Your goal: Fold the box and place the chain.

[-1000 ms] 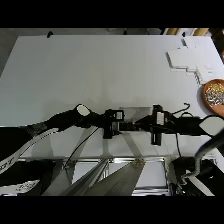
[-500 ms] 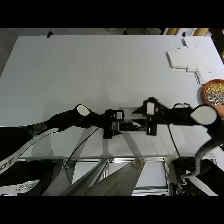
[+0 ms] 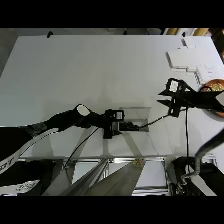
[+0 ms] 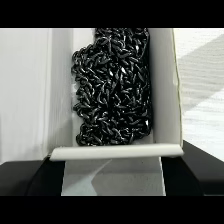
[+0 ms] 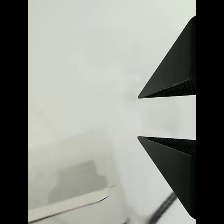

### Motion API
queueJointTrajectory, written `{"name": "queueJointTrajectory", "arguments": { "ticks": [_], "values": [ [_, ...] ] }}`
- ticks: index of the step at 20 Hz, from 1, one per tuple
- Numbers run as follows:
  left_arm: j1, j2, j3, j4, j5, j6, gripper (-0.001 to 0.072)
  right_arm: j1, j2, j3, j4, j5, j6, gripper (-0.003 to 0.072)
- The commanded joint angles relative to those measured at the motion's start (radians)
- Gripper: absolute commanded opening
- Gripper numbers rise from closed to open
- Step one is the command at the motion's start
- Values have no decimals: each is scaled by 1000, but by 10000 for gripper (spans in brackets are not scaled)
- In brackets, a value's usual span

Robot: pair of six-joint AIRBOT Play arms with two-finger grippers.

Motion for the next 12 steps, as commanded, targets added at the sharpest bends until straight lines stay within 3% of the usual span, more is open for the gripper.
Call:
{"name": "queueJointTrajectory", "arguments": {
  "ticks": [1,12],
  "values": [
    [0,0,0,0,0,0,253,-37,-84,-19,-108,-24,-39,266],
    [0,0,0,0,0,0,253,-37,-158,-213,-143,-102,-259,256]
  ]
}}
